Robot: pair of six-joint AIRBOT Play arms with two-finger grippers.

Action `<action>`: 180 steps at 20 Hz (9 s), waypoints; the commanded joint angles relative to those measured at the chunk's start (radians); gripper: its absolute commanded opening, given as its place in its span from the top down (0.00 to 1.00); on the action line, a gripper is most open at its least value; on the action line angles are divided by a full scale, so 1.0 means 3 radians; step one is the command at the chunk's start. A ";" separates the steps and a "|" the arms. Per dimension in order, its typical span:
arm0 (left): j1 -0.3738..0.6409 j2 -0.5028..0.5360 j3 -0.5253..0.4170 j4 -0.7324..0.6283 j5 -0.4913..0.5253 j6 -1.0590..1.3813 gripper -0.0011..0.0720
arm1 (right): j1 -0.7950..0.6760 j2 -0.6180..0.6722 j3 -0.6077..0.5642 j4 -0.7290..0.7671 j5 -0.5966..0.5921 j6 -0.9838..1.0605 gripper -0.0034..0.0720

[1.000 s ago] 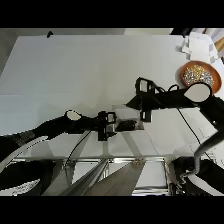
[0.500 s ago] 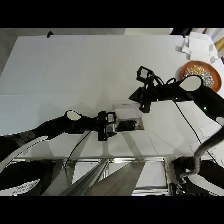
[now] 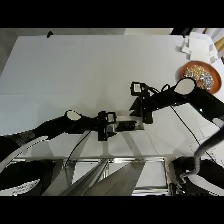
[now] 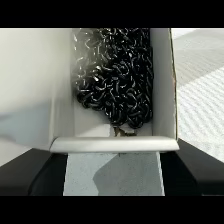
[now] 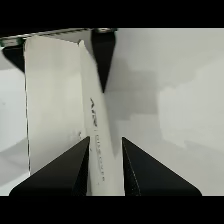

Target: Fold the box and place the chain.

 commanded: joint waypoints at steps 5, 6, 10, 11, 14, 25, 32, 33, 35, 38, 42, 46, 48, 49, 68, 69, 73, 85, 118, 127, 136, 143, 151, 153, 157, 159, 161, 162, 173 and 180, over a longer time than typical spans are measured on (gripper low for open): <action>0.0001 0.0003 0.0001 0.0001 0.0000 0.0000 0.78 | 0.0224 0.0039 -0.0034 -0.0064 0.0175 -0.0004 0.64; 0.0001 0.0003 0.0001 0.0001 0.0001 0.0000 0.78 | 0.0244 0.0039 -0.0034 -0.0064 0.0197 -0.0004 0.64; 0.0001 0.0001 0.0001 0.0001 0.0000 0.0000 0.78 | 0.0309 0.0039 -0.0034 -0.0319 0.0196 0.0001 0.63; 0.0001 0.0001 0.0001 0.0001 0.0000 0.0000 0.78 | 0.0309 0.0039 -0.0034 -0.0389 0.0170 0.0006 0.60; 0.0001 0.0003 0.0001 0.0001 0.0000 0.0000 0.78 | 0.0310 0.0039 -0.0034 -0.0444 0.0011 0.0011 0.55; 0.0001 0.0003 0.0003 0.0001 0.0000 0.0000 0.78 | 0.0451 0.0039 -0.0078 -0.0456 0.0058 0.0010 0.57; 0.0001 0.0003 0.0001 0.0001 0.0000 0.0000 0.78 | 0.0470 0.0039 -0.0153 -0.0473 0.0000 0.0074 0.57; 0.0001 0.0001 0.0001 0.0001 0.0000 0.0000 0.78 | 0.0470 0.0039 -0.0153 -0.0473 -0.0005 0.0074 0.57; 0.0001 0.0003 0.0001 0.0001 0.0001 0.0000 0.78 | 0.0470 0.0039 -0.0153 -0.0473 -0.0079 0.0074 0.57; 0.0001 0.0001 0.0001 0.0001 0.0000 0.0000 0.78 | 0.0470 0.0039 -0.0153 -0.0504 -0.0231 0.0099 0.63; 0.0001 0.0003 0.0001 0.0001 0.0000 0.0000 0.78 | 0.0472 0.0039 -0.0153 -0.0510 -0.0224 0.0098 0.74; 0.0001 0.0001 0.0001 0.0001 0.0000 0.0000 0.78 | 0.0472 0.0039 -0.0153 -0.0510 -0.0220 0.0099 0.75; 0.0001 0.0001 0.0001 0.0001 0.0001 0.0000 0.78 | 0.0470 0.0043 -0.0153 -0.0509 -0.0209 0.0099 0.75; 0.0001 0.0001 0.0001 0.0001 0.0000 0.0000 0.78 | 0.0470 0.0056 -0.0153 -0.0509 -0.0211 0.0098 0.77; 0.0001 0.0003 0.0001 0.0001 0.0001 0.0000 0.78 | 0.0470 0.0144 -0.0306 -0.0532 -0.0563 0.0183 0.88; 0.0001 0.0003 0.0001 0.0001 0.0000 0.0000 0.78 | 0.0470 0.0144 -0.0306 -0.0530 -0.0565 0.0183 0.88; 0.0001 0.0001 0.0001 0.0001 0.0000 0.0000 0.78 | 0.0470 0.0145 -0.0306 -0.0516 -0.0604 0.0183 0.88; 0.0001 0.0003 0.0001 0.0001 0.0000 0.0000 0.78 | 0.0478 0.0145 -0.0421 -0.0521 -0.0422 0.0182 0.88; 0.0000 0.0001 0.0001 0.0001 0.0000 0.0000 0.78 | -0.0201 0.0257 -0.1488 0.2168 -0.0426 -0.0802 0.94; 0.0001 0.0003 0.0001 0.0001 0.0000 0.0000 0.78 | -0.0200 0.0257 -0.1502 0.1752 -0.0563 -0.0589 0.94; 0.0001 0.0003 0.0001 0.0001 0.0000 0.0000 0.78 | 0.0041 0.0252 -0.1537 0.1446 -0.0872 -0.0422 0.94; 0.0001 0.0003 0.0001 0.0001 0.0000 0.0000 0.78 | 0.0112 0.0252 -0.1539 0.1165 -0.1115 -0.0161 0.94; 0.0001 0.0003 0.0001 0.0001 0.0000 0.0000 0.78 | 0.0111 0.0727 -0.1518 0.1315 -0.1130 -0.0158 0.94; 0.0001 0.0003 0.0001 0.0001 0.0000 0.0000 0.78 | 0.0111 0.1036 -0.1488 0.1277 -0.1185 -0.0020 0.93; 0.0001 0.0001 0.0001 0.0001 0.0000 0.0000 0.78 | 0.0111 0.1563 -0.1381 0.0589 -0.1101 0.0587 0.93; 0.0000 0.0003 0.0001 0.0001 0.0000 0.0000 0.78 | 0.0111 0.1770 -0.1381 -0.0057 -0.0913 0.1064 0.93; 0.0001 0.0003 0.0003 0.0001 0.0000 0.0000 0.78 | 0.0111 0.1858 -0.1381 -0.1061 -0.0591 0.2029 0.94; 0.0001 0.0003 0.0001 0.0001 -0.0001 0.0000 0.78 | 0.0111 0.1843 -0.1382 -0.1600 -0.0417 0.2655 0.94; 0.0001 0.0001 0.0001 0.0001 -0.0001 0.0000 0.78 | -0.0371 0.1431 -0.1330 -0.2818 0.0151 0.4086 0.93; 0.0001 0.0003 0.0001 0.0001 0.0000 0.0000 0.78 | -0.1041 0.0971 -0.1088 -0.2514 0.0117 0.4098 0.93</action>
